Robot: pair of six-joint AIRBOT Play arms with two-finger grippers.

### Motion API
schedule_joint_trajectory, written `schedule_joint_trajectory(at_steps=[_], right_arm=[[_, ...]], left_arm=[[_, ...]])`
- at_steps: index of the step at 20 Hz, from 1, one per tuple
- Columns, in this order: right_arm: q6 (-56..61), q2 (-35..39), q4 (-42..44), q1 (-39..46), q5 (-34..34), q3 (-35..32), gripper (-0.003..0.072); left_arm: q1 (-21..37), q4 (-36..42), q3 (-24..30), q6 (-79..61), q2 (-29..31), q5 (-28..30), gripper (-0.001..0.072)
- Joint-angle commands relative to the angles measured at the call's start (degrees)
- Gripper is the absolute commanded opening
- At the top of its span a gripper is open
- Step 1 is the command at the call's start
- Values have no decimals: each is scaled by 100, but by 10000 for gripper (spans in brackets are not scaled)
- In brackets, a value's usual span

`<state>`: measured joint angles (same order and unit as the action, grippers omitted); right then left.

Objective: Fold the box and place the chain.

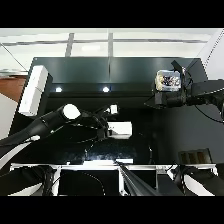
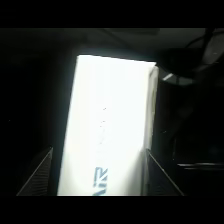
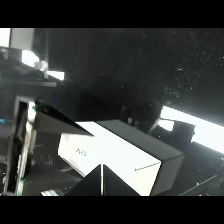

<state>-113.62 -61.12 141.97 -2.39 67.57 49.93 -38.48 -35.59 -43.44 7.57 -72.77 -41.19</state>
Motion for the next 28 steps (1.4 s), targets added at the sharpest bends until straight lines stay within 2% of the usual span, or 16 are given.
schedule_joint_trajectory(at_steps=[1, 11, 17, 19, 20, 21, 23, 26, 27, 28], right_arm=[[4, 0, -109, 0, -2, 2, 22], [2, 0, -129, 0, -33, 2, 22], [2, 0, -129, 0, -46, 2, 22], [2, 2, -129, 0, -52, 4, 22], [0, 2, -133, 22, -76, 4, 22], [0, 2, -131, 81, -85, 7, 22], [-48, 2, -129, 332, -90, 7, 22], [-85, 2, -133, 804, -79, 7, 22], [-153, 2, -131, 920, -61, 7, 22], [-273, 2, -133, 986, -39, 7, 22]], left_arm=[[-199, 26, -57, 37, -162, 28, 709], [-199, -46, -55, 15, -354, 212, 709], [-415, -719, -55, 120, -546, 225, 704], [-442, -933, -63, 323, -535, 170, 638], [-409, -1158, -105, 782, -503, 103, 450], [-330, -1510, -179, 1322, -446, -85, 340], [-9, -2181, -317, 2310, -216, -612, 328], [831, -2953, -343, 3440, 400, -1360, 327], [1185, -3206, -343, 3838, 669, -1668, 281], [1534, -3423, -328, 4107, 931, -1921, 270]])
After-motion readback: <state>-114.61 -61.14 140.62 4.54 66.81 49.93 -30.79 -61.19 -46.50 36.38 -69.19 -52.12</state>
